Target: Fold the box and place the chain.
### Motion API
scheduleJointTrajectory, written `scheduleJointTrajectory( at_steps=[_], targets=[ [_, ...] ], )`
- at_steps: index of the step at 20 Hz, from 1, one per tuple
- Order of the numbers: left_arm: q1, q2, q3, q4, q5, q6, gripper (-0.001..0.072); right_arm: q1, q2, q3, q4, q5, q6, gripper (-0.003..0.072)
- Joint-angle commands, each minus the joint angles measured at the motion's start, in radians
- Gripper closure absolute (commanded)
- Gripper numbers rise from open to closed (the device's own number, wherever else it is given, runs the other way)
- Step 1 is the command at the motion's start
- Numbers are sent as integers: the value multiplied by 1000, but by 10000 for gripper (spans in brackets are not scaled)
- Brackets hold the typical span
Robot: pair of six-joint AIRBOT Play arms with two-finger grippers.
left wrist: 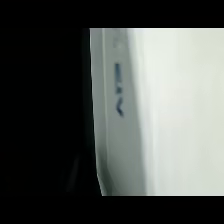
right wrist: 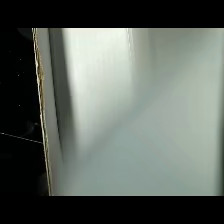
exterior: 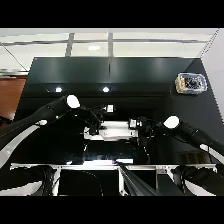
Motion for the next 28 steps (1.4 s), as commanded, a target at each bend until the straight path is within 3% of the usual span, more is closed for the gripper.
scheduleJointTrajectory(
  at_steps=[1,3,7,8,9,10,11,13,15,17,19,21,24,26,28],
  targets=[
    [2,51,5,46,-17,-72,266,1,0,0,-2,0,1,265],
    [2,121,9,154,-69,-175,235,1,0,0,-1,-1,2,265],
    [2,293,8,381,-174,-512,250,1,0,0,-1,-5,5,266],
    [2,335,8,457,-173,-639,353,1,0,0,-1,-5,5,265],
    [2,367,8,525,-173,-783,634,1,0,0,-1,-5,5,265],
    [2,393,4,562,-183,-916,684,1,0,0,-1,-5,5,265],
    [1,407,-5,559,-208,-995,684,1,0,0,-1,-5,5,265],
    [0,417,-42,431,-283,-1054,685,1,0,0,-1,-5,5,265],
    [-2,417,-122,151,-306,-1034,684,1,0,0,-1,-5,5,265],
    [-19,417,-218,-135,-262,-853,684,1,0,0,-1,-5,5,266],
    [-45,417,-299,-332,-94,-679,684,1,0,0,-1,-5,5,265],
    [-55,417,-356,-467,137,-578,684,1,0,0,-1,-5,5,265],
    [-53,414,-377,-661,412,-433,680,1,0,0,-1,-5,5,266],
    [-47,394,-372,-712,516,-379,682,1,0,0,0,-5,5,265],
    [-35,348,-355,-645,509,-361,684,1,0,0,0,-5,5,265]
  ],
)
